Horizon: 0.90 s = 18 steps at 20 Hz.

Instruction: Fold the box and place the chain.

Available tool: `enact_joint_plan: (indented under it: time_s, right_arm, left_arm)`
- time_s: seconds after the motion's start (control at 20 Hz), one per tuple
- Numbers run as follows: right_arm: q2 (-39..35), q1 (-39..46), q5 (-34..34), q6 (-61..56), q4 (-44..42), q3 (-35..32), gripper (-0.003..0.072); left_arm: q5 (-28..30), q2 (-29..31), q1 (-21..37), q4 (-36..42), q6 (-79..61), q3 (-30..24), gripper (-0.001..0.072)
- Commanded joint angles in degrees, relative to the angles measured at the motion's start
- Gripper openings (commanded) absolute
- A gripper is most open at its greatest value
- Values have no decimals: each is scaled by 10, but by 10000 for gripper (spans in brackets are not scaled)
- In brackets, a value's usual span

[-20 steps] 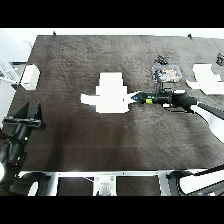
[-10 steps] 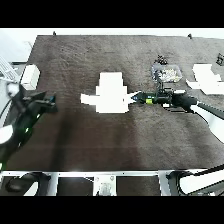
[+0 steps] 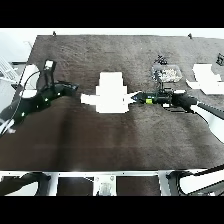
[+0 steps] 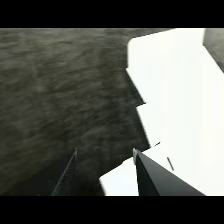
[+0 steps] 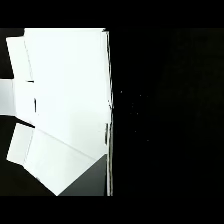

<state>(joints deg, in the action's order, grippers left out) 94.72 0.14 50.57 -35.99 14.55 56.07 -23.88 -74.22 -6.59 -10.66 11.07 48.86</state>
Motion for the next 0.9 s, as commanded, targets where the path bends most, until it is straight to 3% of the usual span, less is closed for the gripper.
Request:
enact_joint_plan:
  time_s: [0.0,0.15,0.45,0.65,0.85]
  right_arm:
    - [0,0,-2,0,-2,1,3]
    - [0,0,-2,0,-2,1,3]
    - [0,-1,-2,0,-2,1,3]
    - [0,-1,-2,0,-2,0,3]
    - [0,-1,-2,0,-2,0,4]
  left_arm:
    - [-161,-116,0,-210,198,144,418]
    - [-315,-241,0,-321,312,311,419]
    - [-487,-414,0,-324,394,559,419]
    - [-537,-480,0,-289,414,648,420]
    - [-500,-505,0,-285,425,669,421]
